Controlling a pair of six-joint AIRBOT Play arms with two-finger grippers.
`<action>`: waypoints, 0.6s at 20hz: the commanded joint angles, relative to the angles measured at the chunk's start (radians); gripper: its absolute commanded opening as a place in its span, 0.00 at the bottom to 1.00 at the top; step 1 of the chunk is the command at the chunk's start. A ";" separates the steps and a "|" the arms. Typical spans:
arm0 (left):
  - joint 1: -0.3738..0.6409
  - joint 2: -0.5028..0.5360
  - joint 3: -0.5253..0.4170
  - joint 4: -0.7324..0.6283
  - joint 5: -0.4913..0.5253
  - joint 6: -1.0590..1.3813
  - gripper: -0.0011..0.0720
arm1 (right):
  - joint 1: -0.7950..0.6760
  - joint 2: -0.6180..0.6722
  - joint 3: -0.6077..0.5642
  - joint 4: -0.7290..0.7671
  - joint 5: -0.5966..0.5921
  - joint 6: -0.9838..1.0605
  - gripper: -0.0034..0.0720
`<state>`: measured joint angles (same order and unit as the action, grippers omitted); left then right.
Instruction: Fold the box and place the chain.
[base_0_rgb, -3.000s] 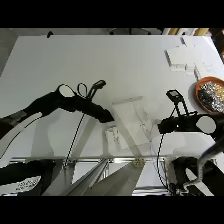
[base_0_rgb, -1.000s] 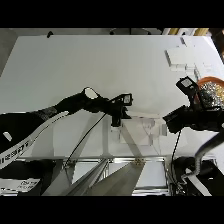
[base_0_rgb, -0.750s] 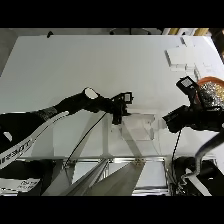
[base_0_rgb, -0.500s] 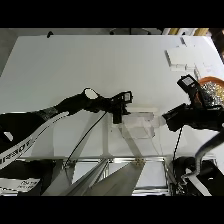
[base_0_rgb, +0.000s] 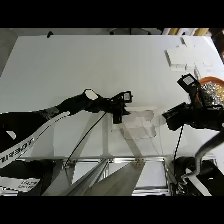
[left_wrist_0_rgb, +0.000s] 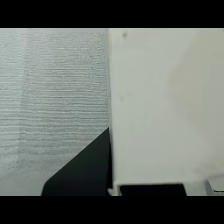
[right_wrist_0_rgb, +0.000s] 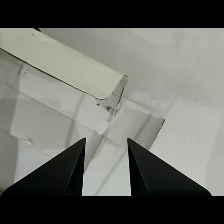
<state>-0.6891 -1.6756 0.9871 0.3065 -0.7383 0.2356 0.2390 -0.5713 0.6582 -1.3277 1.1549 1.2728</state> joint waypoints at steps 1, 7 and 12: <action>0.000 -0.001 0.000 0.005 0.002 0.000 0.03 | 0.001 0.001 0.000 0.000 0.000 0.000 0.44; 0.000 0.001 0.000 0.005 -0.023 0.004 0.02 | 0.001 0.001 0.000 0.000 0.019 -0.074 0.44; -0.024 0.032 0.000 0.126 -0.032 0.011 0.02 | 0.001 0.001 0.000 0.000 0.068 -0.074 0.44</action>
<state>-0.7021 -1.6592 0.9871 0.3618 -0.7525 0.2432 0.2390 -0.5713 0.6582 -1.3281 1.1931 1.2068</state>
